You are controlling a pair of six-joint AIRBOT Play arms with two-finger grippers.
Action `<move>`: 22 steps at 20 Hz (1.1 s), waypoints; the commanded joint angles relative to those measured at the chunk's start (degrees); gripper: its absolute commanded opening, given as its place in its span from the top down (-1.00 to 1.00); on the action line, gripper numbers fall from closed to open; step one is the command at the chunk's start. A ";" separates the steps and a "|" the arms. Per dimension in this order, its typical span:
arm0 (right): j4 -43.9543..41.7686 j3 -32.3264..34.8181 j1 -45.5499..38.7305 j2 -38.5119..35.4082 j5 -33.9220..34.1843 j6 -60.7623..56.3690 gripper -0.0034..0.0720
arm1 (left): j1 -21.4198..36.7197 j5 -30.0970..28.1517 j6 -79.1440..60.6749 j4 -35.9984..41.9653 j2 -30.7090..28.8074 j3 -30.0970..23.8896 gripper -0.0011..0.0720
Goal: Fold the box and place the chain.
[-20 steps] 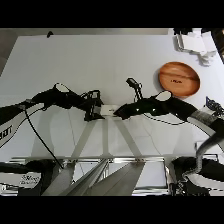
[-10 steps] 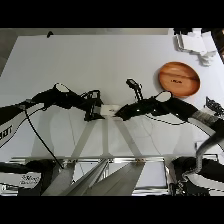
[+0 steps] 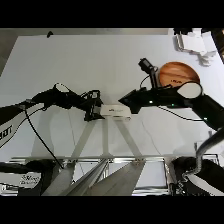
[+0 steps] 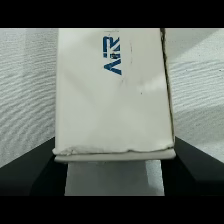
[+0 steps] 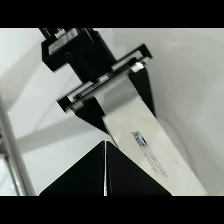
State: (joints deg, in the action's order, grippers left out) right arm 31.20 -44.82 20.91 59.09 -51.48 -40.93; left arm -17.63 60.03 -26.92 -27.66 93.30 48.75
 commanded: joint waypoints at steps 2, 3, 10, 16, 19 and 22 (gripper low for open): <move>28.52 -0.35 -6.12 -8.31 -5.38 -18.51 0.89 | 0.02 0.00 -0.02 -0.04 -0.04 0.02 0.02; 36.30 -0.35 -7.17 -8.74 -7.10 -22.58 0.89 | 0.02 0.00 -0.02 -0.04 -0.04 0.02 0.02; 53.86 -0.35 -14.21 -8.59 -9.20 -31.76 0.89 | 0.13 0.22 5.51 -0.28 -1.18 0.02 0.94; 53.62 -0.35 -14.25 -8.59 -8.68 -31.74 0.89 | 3.61 0.13 32.63 -22.03 -19.41 0.02 0.94; 53.33 -0.35 -14.25 -8.59 -8.66 -31.74 0.89 | 6.82 -1.68 46.21 -37.92 -29.92 0.02 0.95; 52.30 -0.35 -14.25 -8.59 -8.68 -31.74 0.89 | 10.78 -1.75 58.36 -51.63 -36.41 0.02 0.94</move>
State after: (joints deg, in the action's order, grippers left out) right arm 84.07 -45.10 6.70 50.54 -60.16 -72.49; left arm -10.02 59.35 16.84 -63.22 63.70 48.71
